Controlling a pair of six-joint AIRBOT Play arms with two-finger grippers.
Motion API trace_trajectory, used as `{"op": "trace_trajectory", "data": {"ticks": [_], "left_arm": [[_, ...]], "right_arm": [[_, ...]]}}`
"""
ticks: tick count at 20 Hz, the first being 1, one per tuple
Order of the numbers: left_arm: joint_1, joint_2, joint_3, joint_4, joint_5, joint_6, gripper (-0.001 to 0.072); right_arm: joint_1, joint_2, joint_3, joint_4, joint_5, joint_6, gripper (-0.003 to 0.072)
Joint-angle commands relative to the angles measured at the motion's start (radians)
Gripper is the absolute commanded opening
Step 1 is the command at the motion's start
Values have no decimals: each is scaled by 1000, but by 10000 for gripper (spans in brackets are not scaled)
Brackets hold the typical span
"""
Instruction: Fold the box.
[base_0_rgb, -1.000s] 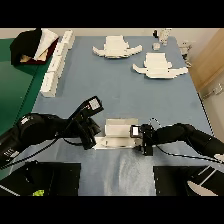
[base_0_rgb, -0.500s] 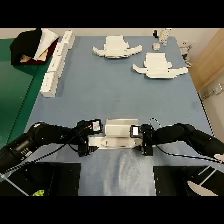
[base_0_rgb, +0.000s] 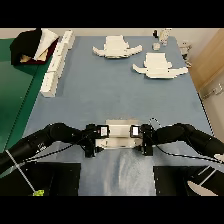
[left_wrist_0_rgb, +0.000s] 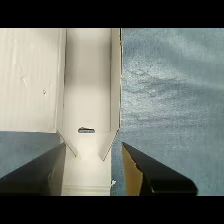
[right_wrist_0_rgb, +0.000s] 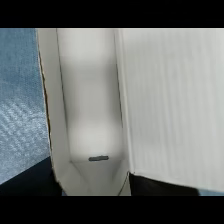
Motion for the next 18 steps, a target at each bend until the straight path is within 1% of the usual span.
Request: {"op": "trace_trajectory", "data": {"ticks": [1, 2, 3, 5, 9, 12, 15, 16, 17, 18], "left_arm": [[-5, -29, 0, -31, 41, 48, 239], [-6, -29, 0, -31, 41, 48, 187], [-6, -29, 0, -31, 42, 51, 163], [-6, -36, 1, -46, 42, 75, 163], [-39, -48, 2, -139, 47, 135, 162], [-42, -48, 3, -146, 76, 133, 162], [-43, -48, 8, -156, 78, 134, 157], [-43, -48, 8, -161, 77, 134, 36], [-43, -48, 8, -164, 79, 134, 15], [-43, -53, 8, -169, 79, 134, 15]], "right_arm": [[1, 0, 0, 0, 0, 0, 452], [1, 0, 0, 0, 0, 0, 452], [1, 0, 0, 0, 0, 0, 452], [1, 0, 0, 0, 0, 0, 452], [1, 0, 0, 0, 0, 0, 452], [1, 0, 0, 0, 0, 0, 452], [1, 0, 0, 0, 0, 0, 452], [1, 0, 0, 0, 0, 0, 452], [1, 0, 0, 0, 0, 0, 452], [1, 0, 0, 0, 0, 0, 451]]}}
